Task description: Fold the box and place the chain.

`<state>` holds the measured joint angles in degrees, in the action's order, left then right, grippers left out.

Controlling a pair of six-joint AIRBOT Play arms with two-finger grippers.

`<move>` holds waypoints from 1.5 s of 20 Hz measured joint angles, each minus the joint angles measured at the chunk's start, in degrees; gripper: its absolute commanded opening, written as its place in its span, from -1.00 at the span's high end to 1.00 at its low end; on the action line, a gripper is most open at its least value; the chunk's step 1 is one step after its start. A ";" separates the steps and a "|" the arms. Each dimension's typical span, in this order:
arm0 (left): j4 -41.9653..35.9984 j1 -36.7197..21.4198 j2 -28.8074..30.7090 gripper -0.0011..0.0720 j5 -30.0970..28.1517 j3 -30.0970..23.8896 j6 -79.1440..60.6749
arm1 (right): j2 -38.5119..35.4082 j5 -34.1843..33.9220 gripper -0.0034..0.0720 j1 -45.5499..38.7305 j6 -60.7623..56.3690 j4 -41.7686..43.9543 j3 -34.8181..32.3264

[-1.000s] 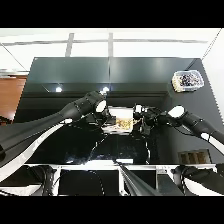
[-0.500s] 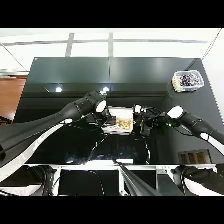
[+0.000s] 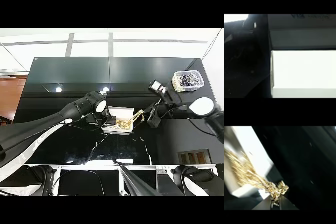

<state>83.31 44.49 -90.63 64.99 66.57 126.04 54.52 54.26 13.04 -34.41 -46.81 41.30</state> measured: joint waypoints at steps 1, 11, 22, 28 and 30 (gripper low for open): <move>0.00 0.00 0.00 0.89 0.00 0.00 -0.02 | -0.63 1.86 0.88 -0.07 -1.77 2.56 1.01; 0.00 0.00 0.00 0.89 0.00 0.00 -0.02 | -0.17 4.39 0.87 1.70 -12.13 21.20 3.58; 0.07 0.00 0.00 0.89 0.00 0.00 -0.02 | 2.34 8.81 0.14 -2.60 -18.16 10.01 5.14; 0.04 0.00 0.00 0.89 -0.20 0.00 -0.02 | 1.07 16.52 0.14 -13.57 -19.91 3.69 5.57; 0.02 -0.04 0.00 0.89 -0.20 0.00 0.00 | 1.01 16.90 0.14 -14.80 -20.09 2.89 5.57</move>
<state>83.33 44.45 -90.63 64.79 66.57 126.04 55.53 71.16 -1.76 -54.50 -43.92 46.87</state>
